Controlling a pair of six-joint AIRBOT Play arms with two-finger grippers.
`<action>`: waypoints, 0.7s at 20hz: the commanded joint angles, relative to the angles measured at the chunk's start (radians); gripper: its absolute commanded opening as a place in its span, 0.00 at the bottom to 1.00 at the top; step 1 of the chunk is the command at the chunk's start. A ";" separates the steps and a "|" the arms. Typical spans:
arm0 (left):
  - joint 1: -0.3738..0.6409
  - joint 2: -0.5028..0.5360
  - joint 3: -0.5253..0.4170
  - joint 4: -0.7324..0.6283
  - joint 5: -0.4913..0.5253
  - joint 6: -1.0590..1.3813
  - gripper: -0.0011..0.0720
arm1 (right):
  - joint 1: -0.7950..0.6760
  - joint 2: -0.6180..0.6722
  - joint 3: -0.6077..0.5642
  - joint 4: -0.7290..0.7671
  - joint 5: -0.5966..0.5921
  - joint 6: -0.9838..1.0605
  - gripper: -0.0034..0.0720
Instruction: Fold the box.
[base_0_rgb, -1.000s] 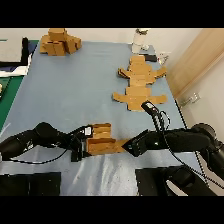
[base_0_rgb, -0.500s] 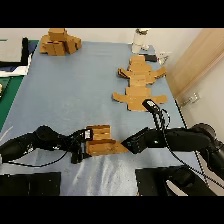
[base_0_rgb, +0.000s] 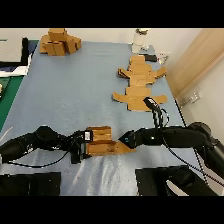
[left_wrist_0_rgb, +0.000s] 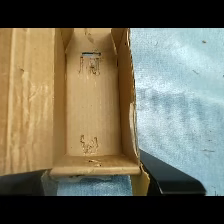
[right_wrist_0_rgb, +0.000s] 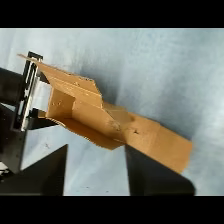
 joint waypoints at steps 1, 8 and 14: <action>-0.001 0.001 0.000 0.001 -0.003 0.006 0.73 | 0.006 -0.103 0.000 0.077 0.011 0.097 0.68; -0.001 0.001 0.000 -0.002 -0.004 0.006 0.73 | 0.006 -0.348 0.006 0.092 0.096 0.143 0.19; -0.001 0.001 0.000 -0.002 -0.005 0.006 0.73 | 0.065 -0.370 0.105 0.193 0.075 -0.032 0.05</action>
